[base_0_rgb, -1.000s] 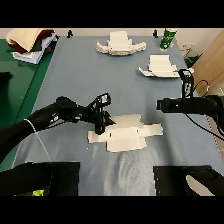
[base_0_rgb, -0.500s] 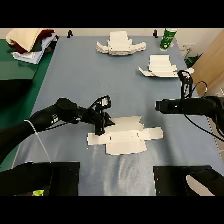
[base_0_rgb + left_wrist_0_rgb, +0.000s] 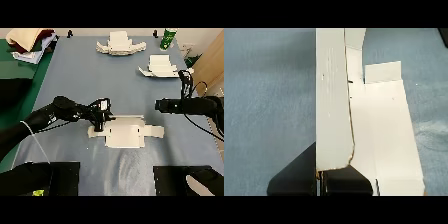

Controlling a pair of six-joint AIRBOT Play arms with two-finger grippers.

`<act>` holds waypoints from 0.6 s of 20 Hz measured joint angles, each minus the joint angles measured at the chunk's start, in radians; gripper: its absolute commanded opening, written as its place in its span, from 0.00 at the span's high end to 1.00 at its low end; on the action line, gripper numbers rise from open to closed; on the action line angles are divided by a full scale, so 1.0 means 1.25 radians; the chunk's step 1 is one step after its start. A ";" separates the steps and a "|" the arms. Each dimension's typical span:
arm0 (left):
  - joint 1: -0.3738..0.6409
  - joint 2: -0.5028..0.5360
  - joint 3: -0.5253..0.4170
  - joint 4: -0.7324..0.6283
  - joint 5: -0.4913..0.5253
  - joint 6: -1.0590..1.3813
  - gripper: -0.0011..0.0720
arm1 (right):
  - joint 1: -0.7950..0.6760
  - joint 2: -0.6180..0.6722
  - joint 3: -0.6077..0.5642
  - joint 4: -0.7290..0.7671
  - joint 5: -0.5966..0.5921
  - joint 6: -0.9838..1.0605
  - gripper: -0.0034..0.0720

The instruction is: Fold the box.

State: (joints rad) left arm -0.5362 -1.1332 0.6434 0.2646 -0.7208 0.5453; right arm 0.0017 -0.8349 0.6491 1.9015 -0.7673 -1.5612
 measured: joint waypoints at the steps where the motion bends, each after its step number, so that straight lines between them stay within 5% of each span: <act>1: 0.000 -0.005 0.000 0.000 0.002 0.009 0.97 | 0.000 0.000 0.000 0.003 0.002 0.000 0.95; 12: 0.000 -0.052 -0.010 -0.027 0.026 0.031 0.97 | 0.000 0.000 0.000 0.014 0.009 0.000 0.95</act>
State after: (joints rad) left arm -0.5362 -1.1980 0.6312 0.2302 -0.6880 0.5846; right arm 0.0017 -0.8349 0.6491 1.9186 -0.7567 -1.5612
